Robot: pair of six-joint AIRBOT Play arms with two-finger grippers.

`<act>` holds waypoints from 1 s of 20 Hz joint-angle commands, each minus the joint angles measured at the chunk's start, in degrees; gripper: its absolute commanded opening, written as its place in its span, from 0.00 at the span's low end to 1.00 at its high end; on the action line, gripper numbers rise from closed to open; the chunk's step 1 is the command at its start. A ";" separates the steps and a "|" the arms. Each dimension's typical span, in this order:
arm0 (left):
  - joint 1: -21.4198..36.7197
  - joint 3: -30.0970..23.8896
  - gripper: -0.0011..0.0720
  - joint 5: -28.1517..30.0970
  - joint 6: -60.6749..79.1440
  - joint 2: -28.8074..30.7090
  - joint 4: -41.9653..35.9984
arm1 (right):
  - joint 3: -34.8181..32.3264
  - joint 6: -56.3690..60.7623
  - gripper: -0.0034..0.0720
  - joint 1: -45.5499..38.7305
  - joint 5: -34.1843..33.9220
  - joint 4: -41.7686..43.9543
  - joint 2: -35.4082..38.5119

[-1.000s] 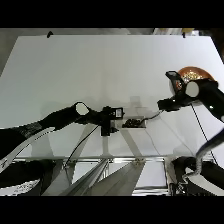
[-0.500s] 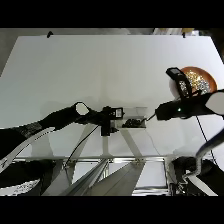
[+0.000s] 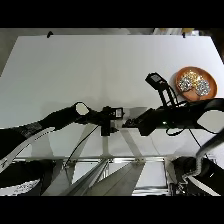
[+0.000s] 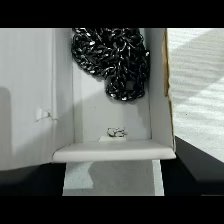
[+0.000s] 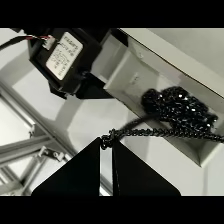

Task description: Fold the box and place the chain.

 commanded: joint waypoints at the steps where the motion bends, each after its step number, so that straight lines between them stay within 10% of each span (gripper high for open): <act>1: -0.04 0.00 0.30 0.02 0.00 0.04 0.00 | 0.04 0.28 0.06 1.49 -1.79 -0.61 -2.62; 6: -0.04 0.02 0.30 0.02 0.00 0.04 0.00 | 0.11 0.11 0.32 1.46 -1.33 -7.19 -10.78; 13: -0.04 0.00 0.30 0.02 0.00 0.04 0.00 | 13.20 -4.81 0.30 -13.20 7.04 -9.29 -11.21; 20: -0.04 0.00 0.30 0.02 0.00 0.04 0.00 | 11.34 -4.74 0.21 -28.11 9.16 -25.31 -19.54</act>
